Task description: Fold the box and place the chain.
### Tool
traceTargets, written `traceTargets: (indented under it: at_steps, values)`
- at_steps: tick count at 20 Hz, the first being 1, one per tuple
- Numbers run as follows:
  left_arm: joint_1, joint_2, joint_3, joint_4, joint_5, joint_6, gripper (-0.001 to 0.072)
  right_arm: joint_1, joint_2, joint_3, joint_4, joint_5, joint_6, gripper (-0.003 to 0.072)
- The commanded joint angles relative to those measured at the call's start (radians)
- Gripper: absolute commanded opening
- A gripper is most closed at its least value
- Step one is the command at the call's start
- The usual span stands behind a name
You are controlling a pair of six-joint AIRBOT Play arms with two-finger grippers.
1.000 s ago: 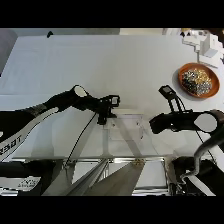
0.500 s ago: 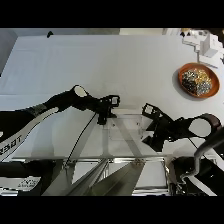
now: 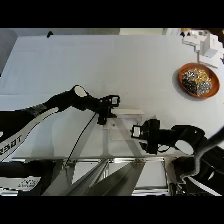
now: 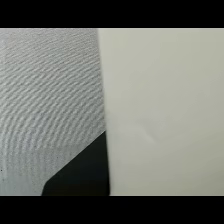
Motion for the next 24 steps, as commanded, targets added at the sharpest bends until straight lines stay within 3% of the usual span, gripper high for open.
traceTargets:
  at_steps: [1,9,16,24]
  values:
    - [-0.001,-0.001,0.000,0.000,0.000,0.000,0.0010,0.097,-0.001,-0.050,-0.074,-0.145,0.015,0.0701]
    - [-0.001,-0.001,0.000,0.000,-0.001,0.000,0.0010,0.066,-0.064,-0.064,-0.190,-0.314,0.155,0.0696]
    - [-0.001,-0.001,0.000,0.000,-0.004,0.000,0.0010,-0.028,-0.064,-0.019,-0.193,-0.265,0.154,0.0696]
    - [0.000,-0.001,0.000,0.000,-0.004,0.000,0.0010,-0.031,-0.032,0.005,-0.152,-0.245,0.153,0.0694]
